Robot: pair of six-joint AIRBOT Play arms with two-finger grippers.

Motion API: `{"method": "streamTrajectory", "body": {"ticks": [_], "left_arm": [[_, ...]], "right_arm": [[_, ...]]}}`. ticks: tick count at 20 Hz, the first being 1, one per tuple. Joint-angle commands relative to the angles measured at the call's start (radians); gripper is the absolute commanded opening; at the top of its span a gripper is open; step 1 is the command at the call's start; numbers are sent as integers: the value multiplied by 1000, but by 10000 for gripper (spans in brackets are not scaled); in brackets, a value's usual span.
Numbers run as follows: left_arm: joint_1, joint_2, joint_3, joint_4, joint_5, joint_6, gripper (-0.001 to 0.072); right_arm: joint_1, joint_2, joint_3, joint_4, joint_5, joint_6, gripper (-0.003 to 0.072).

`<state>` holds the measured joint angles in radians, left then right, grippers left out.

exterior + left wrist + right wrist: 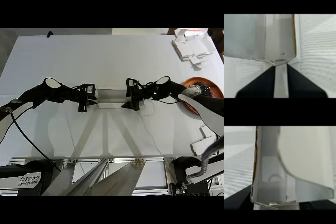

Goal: Fold the box and place the chain.

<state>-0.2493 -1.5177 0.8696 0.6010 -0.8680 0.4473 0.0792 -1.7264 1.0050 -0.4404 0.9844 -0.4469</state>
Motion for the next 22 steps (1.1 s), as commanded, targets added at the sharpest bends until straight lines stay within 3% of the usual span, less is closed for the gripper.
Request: {"method": "streamTrajectory", "body": {"ticks": [1, 3, 6, 11, 16, 18, 22], "left_arm": [[0, 0, 0, 1, 8, -2, 240], [0, 0, 0, -1, 8, -2, 233], [0, 0, 0, -32, -19, -1, 129], [0, 0, 0, -53, -41, -2, 137], [0, 0, 0, -55, -41, -2, 188], [0, 0, 0, -69, -41, -3, 297], [0, -1, 0, -130, -41, -2, 297]], "right_arm": [[1, 0, 0, 0, -1, 0, 428], [1, 0, 0, 0, -1, 0, 428], [1, 0, 0, 0, -1, 0, 428], [1, 0, 0, 0, -1, 0, 428], [1, 0, 0, 0, -1, 0, 428], [1, 0, 0, 0, -1, 0, 428], [1, 0, 0, 0, -1, 0, 428]]}}
